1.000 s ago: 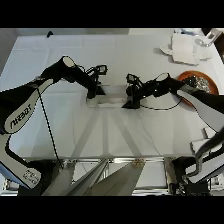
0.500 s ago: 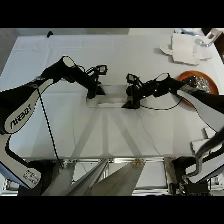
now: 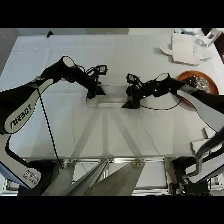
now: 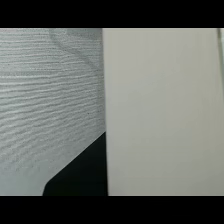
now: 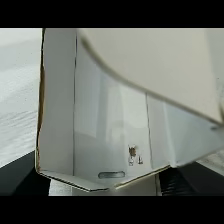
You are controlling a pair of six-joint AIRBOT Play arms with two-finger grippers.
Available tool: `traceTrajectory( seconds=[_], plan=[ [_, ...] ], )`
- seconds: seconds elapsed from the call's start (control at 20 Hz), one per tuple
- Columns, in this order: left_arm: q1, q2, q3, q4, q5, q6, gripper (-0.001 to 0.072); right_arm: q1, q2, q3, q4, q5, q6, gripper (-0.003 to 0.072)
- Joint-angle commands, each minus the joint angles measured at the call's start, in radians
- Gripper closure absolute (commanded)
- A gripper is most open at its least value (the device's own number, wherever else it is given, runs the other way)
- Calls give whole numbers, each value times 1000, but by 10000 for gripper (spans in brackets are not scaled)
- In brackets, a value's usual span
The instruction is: Fold the box and place the chain.
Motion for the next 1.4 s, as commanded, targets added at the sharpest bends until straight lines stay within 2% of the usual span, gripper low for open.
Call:
traceTrajectory(
  seconds=[0.0, 0.05, 0.1, 1.35],
  plan=[
    [0, 0, 0, 0, 0, 0, 701, 1, 0, 1, 0, 0, -1, 141],
    [0, -1, 0, 0, 0, 0, 701, 1, 0, 1, 0, 0, -1, 234],
    [0, -1, 0, 0, 0, 0, 701, 1, 0, 1, 0, 0, -1, 252],
    [0, 0, 0, 0, -19, 0, 694, 1, 0, 1, 0, 2, -1, 250]
  ],
)
